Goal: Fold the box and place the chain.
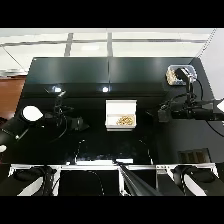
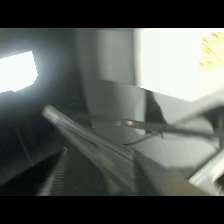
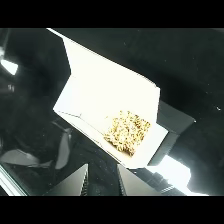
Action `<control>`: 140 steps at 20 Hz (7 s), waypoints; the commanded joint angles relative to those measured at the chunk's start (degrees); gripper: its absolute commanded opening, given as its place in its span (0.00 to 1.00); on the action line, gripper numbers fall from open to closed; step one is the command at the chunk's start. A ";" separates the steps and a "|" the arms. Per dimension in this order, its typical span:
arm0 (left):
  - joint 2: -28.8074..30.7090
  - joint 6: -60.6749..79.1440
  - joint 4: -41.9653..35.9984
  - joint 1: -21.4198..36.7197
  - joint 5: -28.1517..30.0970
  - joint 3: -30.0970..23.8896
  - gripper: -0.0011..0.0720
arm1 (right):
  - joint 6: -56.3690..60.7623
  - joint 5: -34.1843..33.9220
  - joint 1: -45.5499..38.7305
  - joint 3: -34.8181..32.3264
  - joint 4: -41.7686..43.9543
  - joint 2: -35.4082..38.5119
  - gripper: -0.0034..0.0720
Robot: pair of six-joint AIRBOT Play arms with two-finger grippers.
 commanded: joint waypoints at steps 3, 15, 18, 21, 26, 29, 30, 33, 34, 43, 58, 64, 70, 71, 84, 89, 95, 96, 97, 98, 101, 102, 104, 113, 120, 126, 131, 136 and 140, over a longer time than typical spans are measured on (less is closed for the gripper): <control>-0.24 58.40 -12.39 -4.35 8.90 -4.48 1.00 | 1.07 -0.04 0.02 -0.26 0.04 -0.04 0.34; -19.87 73.59 -10.27 -9.22 9.33 9.70 1.00 | 1.51 -1.57 0.02 -1.62 0.09 -0.04 0.34; -22.60 73.68 -10.25 -9.14 7.89 12.35 1.00 | 1.51 -1.62 0.02 -1.62 0.09 -0.04 0.34; -23.56 76.50 -9.90 -9.16 6.03 12.94 1.00 | 1.51 -2.60 0.09 -1.62 0.39 -0.04 0.34; -23.63 76.56 -9.88 -9.57 5.07 12.94 1.00 | 1.49 -6.01 1.53 -1.62 0.44 -0.04 0.34; -23.65 76.59 -10.45 -10.19 6.19 12.94 1.00 | 1.49 -7.19 2.34 -1.62 0.44 -0.04 0.34; -23.69 76.59 -10.88 -10.45 6.84 12.94 1.00 | 1.49 -7.39 2.40 -1.62 0.44 -0.04 0.34; -24.46 76.81 -11.74 -11.67 6.84 13.55 1.00 | 1.46 -7.89 2.40 -1.62 0.44 -0.04 0.34; -24.72 76.78 -11.82 -12.04 7.13 13.90 1.00 | 1.46 -8.15 2.40 -1.62 0.44 -0.04 0.34; -25.75 76.63 -12.00 -13.55 8.87 15.23 1.00 | 1.46 -9.62 2.40 -1.62 0.44 -0.07 0.34; -25.75 77.64 -11.98 -15.06 10.08 15.23 0.52 | 11.74 -35.15 8.20 -0.04 0.55 -8.70 0.92; -25.75 77.64 -11.82 -15.19 10.08 15.23 0.52 | 6.67 -24.37 9.25 10.25 0.55 -28.17 0.92; -25.75 77.64 -11.82 -15.19 10.08 15.23 0.52 | -28.70 -3.96 9.49 12.07 -2.27 -23.71 0.92; -25.75 77.64 -11.82 -15.19 10.10 15.23 0.52 | -31.15 -3.23 9.44 12.15 -3.02 -22.49 0.92; -25.75 77.61 -11.87 -15.19 10.29 15.23 0.52 | -45.44 -5.97 12.96 7.28 -3.34 -22.32 0.92; -25.75 77.61 -11.87 -15.19 10.29 15.23 0.52 | -46.45 -4.02 12.96 7.28 -2.56 -22.32 0.92; -25.75 77.61 -11.87 -15.19 10.29 15.23 0.52 | -46.45 -4.57 15.41 7.28 -4.94 -22.32 0.92; -25.75 77.61 -11.87 -15.19 10.29 15.23 0.52 | -46.45 -4.59 15.43 7.28 -6.10 -22.32 0.92; -25.75 77.61 -11.87 -15.19 10.29 15.23 0.52 | -46.45 -4.63 15.39 7.28 -6.60 -22.32 0.92; -25.75 77.61 -11.87 -15.19 10.29 15.23 0.52 | -46.45 -5.01 15.41 7.28 -6.60 -22.32 0.92; -25.75 77.61 -11.87 -15.19 10.29 15.23 0.52 | -46.45 -5.16 15.43 7.28 -6.62 -22.32 0.92; -25.75 77.61 -11.87 -15.19 10.29 15.23 0.52 | -46.45 -5.20 15.43 7.28 -6.60 -22.32 0.92; -25.75 77.61 -11.87 -15.19 10.29 15.23 0.52 | -46.45 -5.20 15.43 7.28 -6.60 -22.32 0.92; -25.75 77.61 -11.87 -15.19 10.29 15.23 0.52 | -46.47 -5.40 15.43 7.28 -6.58 -24.00 0.68; -25.75 77.61 -11.87 -15.19 10.29 15.23 0.52 | -46.45 -4.28 15.43 7.28 -6.58 -24.00 0.28; -25.75 77.61 -11.87 -15.19 10.29 15.23 0.52 | -46.42 -4.02 15.43 7.28 -6.60 -24.00 0.28; -25.75 77.61 -11.87 -15.19 10.29 15.23 0.52 | -46.42 -3.89 15.43 7.28 -6.60 -24.00 0.32; -25.75 77.61 -11.87 -15.19 10.29 15.23 0.52 | -46.40 -3.91 15.43 7.28 -6.62 -24.00 0.32; -25.75 77.61 -11.87 -15.19 10.29 15.23 0.52 | -46.40 -3.93 16.04 7.26 -7.15 -24.13 0.32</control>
